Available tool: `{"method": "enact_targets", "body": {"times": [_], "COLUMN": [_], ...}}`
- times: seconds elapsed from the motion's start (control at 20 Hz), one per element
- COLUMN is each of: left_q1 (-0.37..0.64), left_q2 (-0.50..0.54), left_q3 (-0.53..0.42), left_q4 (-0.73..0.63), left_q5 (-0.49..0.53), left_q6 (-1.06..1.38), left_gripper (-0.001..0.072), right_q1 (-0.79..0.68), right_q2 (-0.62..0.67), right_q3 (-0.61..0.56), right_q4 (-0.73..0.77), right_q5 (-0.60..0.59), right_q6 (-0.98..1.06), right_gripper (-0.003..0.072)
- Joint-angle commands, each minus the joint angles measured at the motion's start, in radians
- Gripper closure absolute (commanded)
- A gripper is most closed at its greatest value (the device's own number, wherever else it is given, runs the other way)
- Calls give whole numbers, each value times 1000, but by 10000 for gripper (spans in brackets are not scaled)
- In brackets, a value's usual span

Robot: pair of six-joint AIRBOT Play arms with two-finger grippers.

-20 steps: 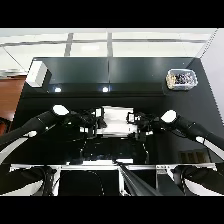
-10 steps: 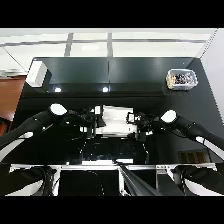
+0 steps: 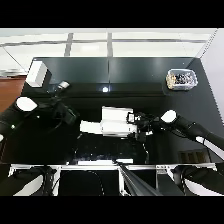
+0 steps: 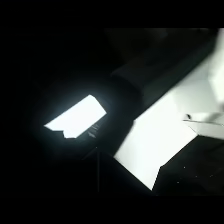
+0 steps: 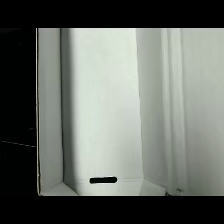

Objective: Fold the box and place the chain.

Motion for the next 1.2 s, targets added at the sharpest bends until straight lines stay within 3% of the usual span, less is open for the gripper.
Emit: {"method": "enact_targets", "body": {"times": [0.0,0.15,0.3,0.5,0.55,0.65,0.7,0.9,1.0,1.15], "left_q1": [196,234,151,10,-8,-17,-15,-65,-138,-256], "left_q2": [-137,-292,-360,-390,-390,-390,-390,-390,-390,-390], "left_q3": [-13,-22,-19,-4,19,69,97,178,211,257], "left_q4": [-88,-248,-251,-372,-371,-372,-372,-364,-307,-185], "left_q5": [-177,-257,-234,-270,-289,-348,-375,-402,-359,-266], "left_q6": [-385,-243,-243,-123,-103,-89,-91,-148,-213,-353], "left_gripper": [679,682,682,669,536,93,43,43,89,89], "right_q1": [0,0,0,0,0,0,0,0,0,0], "right_q2": [0,0,0,0,0,0,0,0,0,0], "right_q3": [0,0,0,0,0,0,0,0,0,0], "right_q4": [0,0,0,0,0,0,0,0,0,0], "right_q5": [1,1,1,1,1,1,1,1,1,1], "right_q6": [0,0,0,0,0,0,0,0,0,0], "right_gripper": [560,560,560,560,560,560,560,560,560,560]}}
